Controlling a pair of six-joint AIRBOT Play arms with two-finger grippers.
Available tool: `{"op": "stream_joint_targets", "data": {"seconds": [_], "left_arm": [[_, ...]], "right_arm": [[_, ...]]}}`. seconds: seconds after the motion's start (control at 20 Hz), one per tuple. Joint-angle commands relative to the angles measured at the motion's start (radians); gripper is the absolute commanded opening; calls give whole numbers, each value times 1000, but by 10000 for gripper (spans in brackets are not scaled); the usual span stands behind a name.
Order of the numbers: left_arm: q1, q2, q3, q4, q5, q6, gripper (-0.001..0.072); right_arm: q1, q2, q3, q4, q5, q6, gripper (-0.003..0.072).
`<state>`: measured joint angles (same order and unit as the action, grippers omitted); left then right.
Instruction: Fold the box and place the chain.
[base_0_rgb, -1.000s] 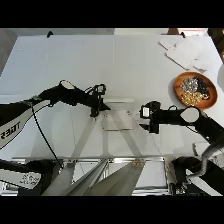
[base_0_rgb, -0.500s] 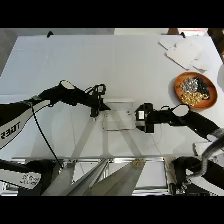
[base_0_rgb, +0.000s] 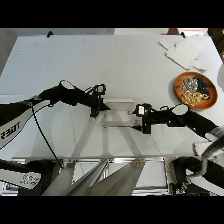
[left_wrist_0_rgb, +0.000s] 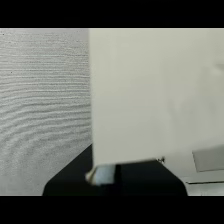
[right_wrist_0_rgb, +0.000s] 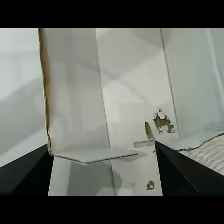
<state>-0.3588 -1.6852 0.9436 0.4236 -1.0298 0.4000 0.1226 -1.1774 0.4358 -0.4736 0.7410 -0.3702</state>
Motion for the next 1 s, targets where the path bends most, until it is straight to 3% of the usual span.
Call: {"op": "stream_joint_targets", "data": {"seconds": [0.0, 0.2, 0.6, 0.95], "left_arm": [[0, 0, 0, 0, 1, 0, 12], [0, 0, 0, 0, 1, 0, 12], [0, 0, 0, 0, 1, 0, 12], [0, 0, 0, 0, 1, 0, 12]], "right_arm": [[1, -1, 0, -5, -5, 128, 699], [1, -1, 0, -49, 3, 260, 699], [-40, -1, 26, 23, -44, 283, 699], [-50, -1, 50, 64, -50, 66, 699]]}}
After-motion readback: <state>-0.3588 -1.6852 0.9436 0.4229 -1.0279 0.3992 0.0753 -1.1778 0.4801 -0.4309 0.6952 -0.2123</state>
